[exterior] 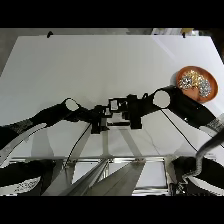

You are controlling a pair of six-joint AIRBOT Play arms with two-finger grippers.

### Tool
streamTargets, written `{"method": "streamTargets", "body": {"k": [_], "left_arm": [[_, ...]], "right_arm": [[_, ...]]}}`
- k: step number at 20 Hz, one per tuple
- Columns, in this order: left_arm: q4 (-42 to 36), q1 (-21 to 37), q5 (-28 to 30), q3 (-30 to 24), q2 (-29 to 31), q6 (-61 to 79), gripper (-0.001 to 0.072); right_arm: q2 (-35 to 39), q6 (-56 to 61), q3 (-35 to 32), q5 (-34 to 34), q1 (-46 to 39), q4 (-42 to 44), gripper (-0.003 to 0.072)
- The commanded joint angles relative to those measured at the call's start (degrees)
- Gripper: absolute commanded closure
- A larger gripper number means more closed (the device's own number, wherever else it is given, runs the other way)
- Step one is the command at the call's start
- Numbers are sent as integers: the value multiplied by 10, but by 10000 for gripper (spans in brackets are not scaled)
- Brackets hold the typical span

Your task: Fold the box and place the chain.

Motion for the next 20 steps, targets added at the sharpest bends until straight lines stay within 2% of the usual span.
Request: {"method": "streamTargets", "body": {"k": [1,6,9,11,20], "left_arm": [[2,0,0,0,0,2,573],[2,0,0,0,0,2,573],[2,0,0,0,0,2,573],[2,0,0,0,0,2,573],[2,0,0,0,0,2,573]], "right_arm": [[6,0,-6,-19,0,5,636],[8,0,-44,-30,0,12,624],[9,0,-48,-8,0,38,616],[9,-1,-48,2,0,49,495],[22,-4,-48,58,0,63,482]]}}
